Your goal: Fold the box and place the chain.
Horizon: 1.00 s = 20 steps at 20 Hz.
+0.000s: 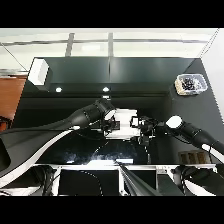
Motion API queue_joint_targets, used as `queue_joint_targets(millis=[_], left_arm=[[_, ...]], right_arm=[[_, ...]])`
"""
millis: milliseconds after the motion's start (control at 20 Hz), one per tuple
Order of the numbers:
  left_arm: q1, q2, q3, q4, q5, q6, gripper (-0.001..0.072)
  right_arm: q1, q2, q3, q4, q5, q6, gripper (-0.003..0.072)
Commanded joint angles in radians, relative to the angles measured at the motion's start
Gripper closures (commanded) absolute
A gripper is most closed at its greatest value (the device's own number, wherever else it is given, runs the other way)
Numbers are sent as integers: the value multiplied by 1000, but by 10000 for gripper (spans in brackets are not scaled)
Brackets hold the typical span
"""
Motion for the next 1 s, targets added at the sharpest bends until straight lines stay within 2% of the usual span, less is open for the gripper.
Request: queue_joint_targets(millis=[0,200,250,300,350,500,700,950], left_arm=[[1,0,0,3,-1,-11,686],[1,0,0,3,-1,-11,686],[1,0,0,3,-1,-11,686],[1,0,0,4,-1,-11,686],[1,0,1,5,-1,-11,686],[1,1,0,12,-2,-6,686],[2,2,0,22,2,-4,685],[1,2,0,33,4,-3,685]], right_arm=[[1,0,0,2,1,1,495],[1,0,0,2,1,2,493],[0,0,0,2,-1,12,398],[0,1,0,1,-8,27,168],[0,3,0,1,-8,40,54],[0,50,0,-56,11,82,56],[-2,154,0,-241,66,196,58],[-2,160,0,-243,49,163,59]])
